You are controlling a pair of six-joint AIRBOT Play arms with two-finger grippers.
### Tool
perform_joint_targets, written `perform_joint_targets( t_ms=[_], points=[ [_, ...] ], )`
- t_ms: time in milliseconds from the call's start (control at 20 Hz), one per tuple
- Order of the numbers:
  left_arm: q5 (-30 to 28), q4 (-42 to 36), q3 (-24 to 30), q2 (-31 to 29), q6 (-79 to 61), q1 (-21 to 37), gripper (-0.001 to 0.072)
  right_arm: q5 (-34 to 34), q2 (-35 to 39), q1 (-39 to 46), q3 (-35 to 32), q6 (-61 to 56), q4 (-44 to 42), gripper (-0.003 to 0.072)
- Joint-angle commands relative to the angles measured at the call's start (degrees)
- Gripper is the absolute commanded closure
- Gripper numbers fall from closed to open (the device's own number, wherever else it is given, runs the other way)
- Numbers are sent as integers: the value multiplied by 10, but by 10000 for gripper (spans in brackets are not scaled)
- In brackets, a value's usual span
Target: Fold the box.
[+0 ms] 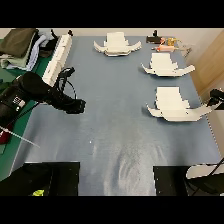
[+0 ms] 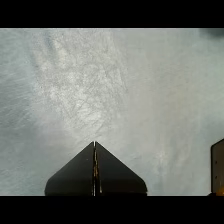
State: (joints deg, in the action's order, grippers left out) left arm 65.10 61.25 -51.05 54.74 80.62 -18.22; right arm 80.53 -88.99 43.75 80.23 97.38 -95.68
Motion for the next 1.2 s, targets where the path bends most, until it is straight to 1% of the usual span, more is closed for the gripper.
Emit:
perform_joint_targets(
  t_ms=[0,150,250,350,400,450,500,550,650,700,750,850,950,1000,1150],
  points=[
    [-2,0,1,-1,-1,0,697,9,-52,8,46,32,-32,269],
    [-2,0,1,-1,-1,0,697,8,-83,13,69,33,-33,269],
    [-2,0,1,-1,-1,0,696,18,-100,17,72,63,-59,270],
    [-2,-10,1,-1,0,0,697,48,-116,19,72,98,-100,282],
    [-2,-19,1,-1,0,0,697,65,-122,19,72,104,-106,285],
    [-2,-31,0,-1,0,0,697,82,-126,19,72,113,-113,325],
    [-3,-38,0,-1,-1,0,696,94,-127,19,72,124,-126,426],
    [-4,-43,0,-1,-1,0,697,105,-128,19,72,135,-148,432],
    [-11,-47,0,-1,-1,0,697,126,-128,18,72,157,-202,535],
    [-11,-47,0,-1,-1,0,697,136,-128,15,72,162,-222,650],
    [-13,-46,0,-1,2,0,697,143,-128,10,72,163,-238,686],
    [-22,-47,0,-1,69,0,697,155,-127,-9,68,163,-270,687],
    [-14,-49,0,-2,75,0,697,166,-121,-40,55,160,-312,687],
    [-7,-48,0,-4,68,0,698,160,-113,-57,41,154,-325,687],
    [22,-49,0,-20,37,0,699,89,-61,-130,-43,131,-332,688]
  ],
)
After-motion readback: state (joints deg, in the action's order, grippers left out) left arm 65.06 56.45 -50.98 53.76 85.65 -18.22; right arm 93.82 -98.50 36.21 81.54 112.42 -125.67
